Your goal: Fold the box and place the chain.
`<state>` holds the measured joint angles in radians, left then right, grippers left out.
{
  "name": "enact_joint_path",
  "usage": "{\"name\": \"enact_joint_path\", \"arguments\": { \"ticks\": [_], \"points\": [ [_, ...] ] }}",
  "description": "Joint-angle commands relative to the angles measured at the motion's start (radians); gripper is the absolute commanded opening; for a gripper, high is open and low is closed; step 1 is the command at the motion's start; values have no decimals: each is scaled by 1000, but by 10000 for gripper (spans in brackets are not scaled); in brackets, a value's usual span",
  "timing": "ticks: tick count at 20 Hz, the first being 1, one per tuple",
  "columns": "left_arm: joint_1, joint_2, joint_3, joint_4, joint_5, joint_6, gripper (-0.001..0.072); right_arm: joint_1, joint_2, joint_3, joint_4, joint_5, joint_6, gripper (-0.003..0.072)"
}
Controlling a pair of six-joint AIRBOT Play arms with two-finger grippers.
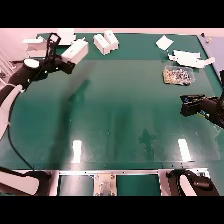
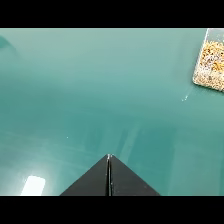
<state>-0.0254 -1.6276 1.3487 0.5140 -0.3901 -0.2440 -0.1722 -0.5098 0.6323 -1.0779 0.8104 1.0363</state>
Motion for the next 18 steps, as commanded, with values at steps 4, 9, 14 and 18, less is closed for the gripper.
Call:
{"name": "enact_joint_path", "arguments": {
  "ticks": [4,9,14,18],
  "points": [
    [7,117,-268,1,444,-80,16,0,-13,0,4,1,4,2],
    [28,116,-331,1,422,-98,16,0,-32,-1,7,1,4,2],
    [49,108,-354,2,397,-98,18,0,-50,-2,24,1,4,2],
    [79,79,-356,1,368,-99,19,0,-52,-2,30,0,4,3]
  ]
}}
